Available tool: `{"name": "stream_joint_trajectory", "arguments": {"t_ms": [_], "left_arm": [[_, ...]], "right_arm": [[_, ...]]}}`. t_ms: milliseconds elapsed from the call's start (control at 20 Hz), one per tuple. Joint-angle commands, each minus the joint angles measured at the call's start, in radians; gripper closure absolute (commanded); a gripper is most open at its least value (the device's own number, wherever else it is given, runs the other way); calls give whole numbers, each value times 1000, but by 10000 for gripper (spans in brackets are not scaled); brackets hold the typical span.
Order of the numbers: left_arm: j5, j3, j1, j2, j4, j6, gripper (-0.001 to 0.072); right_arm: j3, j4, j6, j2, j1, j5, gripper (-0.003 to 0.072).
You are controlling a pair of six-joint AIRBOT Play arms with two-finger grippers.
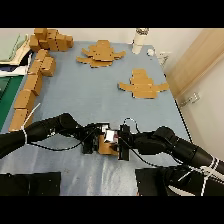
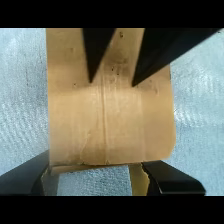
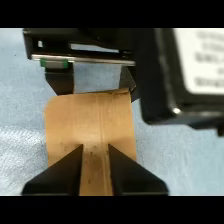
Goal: Fold the box.
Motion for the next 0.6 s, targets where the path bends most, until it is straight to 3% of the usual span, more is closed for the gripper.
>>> {"name": "stream_joint_trajectory", "arguments": {"t_ms": [0,200,300,550], "left_arm": [[0,0,0,0,0,0,418],[0,0,0,0,0,0,418],[0,0,0,0,0,0,418],[0,0,0,0,0,0,418]], "right_arm": [[0,-15,-10,4,33,3,280],[0,-28,-11,2,51,3,276],[0,-37,-11,1,51,4,205],[0,-47,-12,-23,51,2,205]]}}
